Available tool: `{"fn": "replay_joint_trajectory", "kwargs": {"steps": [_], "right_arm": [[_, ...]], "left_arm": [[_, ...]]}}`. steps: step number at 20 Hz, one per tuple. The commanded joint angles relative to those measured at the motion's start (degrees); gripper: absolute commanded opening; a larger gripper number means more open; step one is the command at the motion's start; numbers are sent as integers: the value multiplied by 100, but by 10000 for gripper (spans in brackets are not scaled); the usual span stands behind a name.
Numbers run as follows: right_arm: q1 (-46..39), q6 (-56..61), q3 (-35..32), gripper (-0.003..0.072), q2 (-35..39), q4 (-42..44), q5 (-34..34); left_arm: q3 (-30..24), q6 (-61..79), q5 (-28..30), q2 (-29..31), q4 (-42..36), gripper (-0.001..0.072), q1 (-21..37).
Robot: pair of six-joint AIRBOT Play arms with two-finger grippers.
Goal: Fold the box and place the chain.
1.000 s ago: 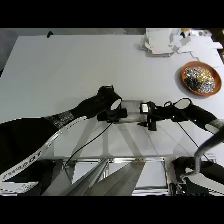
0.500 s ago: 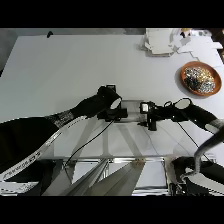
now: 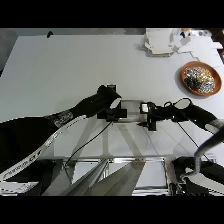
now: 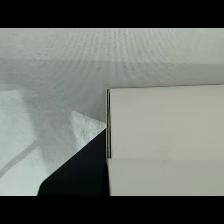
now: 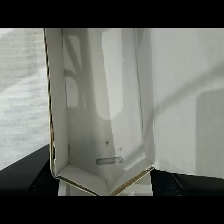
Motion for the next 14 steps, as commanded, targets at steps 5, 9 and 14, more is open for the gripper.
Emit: {"fn": "replay_joint_trajectory", "kwargs": {"steps": [5,9,14], "right_arm": [[0,-4,0,437,2,-2,-15],[0,-4,0,437,2,0,-15],[0,-4,0,437,2,-2,-13]], "left_arm": [[4,50,-155,61,0,250,31],[4,525,-603,485,-118,272,258],[-15,2732,-1060,1423,-407,273,614]]}}
